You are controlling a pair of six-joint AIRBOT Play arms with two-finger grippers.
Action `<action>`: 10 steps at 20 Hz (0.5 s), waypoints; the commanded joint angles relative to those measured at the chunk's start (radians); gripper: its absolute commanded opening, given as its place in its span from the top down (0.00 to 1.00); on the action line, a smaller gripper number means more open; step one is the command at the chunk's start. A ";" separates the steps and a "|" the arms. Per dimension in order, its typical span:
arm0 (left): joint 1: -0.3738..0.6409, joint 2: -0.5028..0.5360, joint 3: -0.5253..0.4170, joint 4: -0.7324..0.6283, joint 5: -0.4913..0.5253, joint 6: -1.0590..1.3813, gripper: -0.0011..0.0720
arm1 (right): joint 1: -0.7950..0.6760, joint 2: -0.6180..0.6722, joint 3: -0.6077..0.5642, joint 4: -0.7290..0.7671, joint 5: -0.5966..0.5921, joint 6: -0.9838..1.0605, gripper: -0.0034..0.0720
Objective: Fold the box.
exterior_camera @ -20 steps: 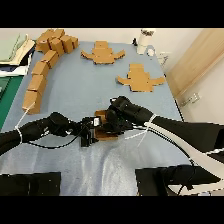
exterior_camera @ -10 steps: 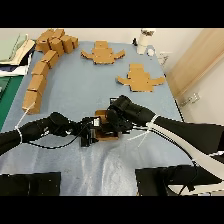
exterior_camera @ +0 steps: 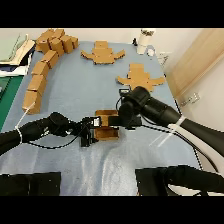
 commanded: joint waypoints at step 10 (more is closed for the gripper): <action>0.000 0.000 0.000 0.000 0.000 0.000 0.27 | -0.648 -0.332 0.001 1.138 0.129 -1.178 0.95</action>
